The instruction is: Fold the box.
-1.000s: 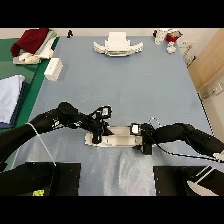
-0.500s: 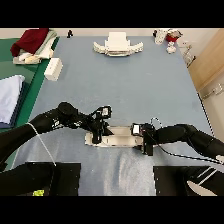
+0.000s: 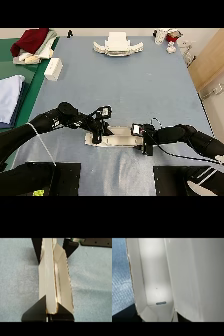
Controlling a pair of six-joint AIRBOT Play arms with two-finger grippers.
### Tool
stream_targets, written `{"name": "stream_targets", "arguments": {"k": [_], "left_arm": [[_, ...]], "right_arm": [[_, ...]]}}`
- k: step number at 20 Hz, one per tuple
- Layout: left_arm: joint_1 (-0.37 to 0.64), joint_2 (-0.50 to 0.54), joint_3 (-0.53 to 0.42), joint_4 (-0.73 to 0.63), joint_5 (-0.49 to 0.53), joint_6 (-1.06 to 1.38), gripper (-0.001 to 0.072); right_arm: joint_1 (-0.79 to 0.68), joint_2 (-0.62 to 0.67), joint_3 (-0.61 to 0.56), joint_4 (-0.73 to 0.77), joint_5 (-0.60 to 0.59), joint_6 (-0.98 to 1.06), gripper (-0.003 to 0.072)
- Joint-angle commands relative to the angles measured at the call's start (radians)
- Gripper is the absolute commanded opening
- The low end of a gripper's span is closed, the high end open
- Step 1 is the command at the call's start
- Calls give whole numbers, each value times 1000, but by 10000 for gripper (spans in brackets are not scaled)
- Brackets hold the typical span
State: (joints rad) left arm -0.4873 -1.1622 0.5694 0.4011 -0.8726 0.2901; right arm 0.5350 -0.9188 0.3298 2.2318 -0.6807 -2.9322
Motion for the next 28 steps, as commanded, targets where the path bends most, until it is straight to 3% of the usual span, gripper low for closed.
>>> {"name": "stream_targets", "arguments": {"k": [1, 28], "left_arm": [[1, 0, 0, 0, 0, 0, 12], [1, 0, 0, -49, 8, 0, 12]], "right_arm": [[1, 0, 1, -2, 0, -1, 478], [0, 0, 8, -14, -1, -1, 478]]}}
